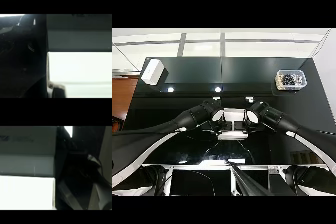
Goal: Fold the box and place the chain.
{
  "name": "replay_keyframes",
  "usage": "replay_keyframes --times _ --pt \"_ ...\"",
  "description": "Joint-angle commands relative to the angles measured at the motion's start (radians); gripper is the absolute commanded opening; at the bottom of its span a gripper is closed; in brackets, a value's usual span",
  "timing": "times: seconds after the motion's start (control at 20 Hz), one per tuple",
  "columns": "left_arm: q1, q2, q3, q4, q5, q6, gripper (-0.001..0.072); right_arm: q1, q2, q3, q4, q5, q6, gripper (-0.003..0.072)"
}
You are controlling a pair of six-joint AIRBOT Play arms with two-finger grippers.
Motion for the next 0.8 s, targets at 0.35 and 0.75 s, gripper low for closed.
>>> replay_keyframes --times 0.35,0.75 --pt "0.0 0.0 0.0 0.001 0.002 0.003 0.0026 0.001 0.0 0.0 0.004 -0.01 -0.016 0.022" --pt "0.0 0.0 0.0 0.001 0.002 0.003 0.0026 -0.003 0.013 0.001 0.01 0.008 -0.031 0.0337"
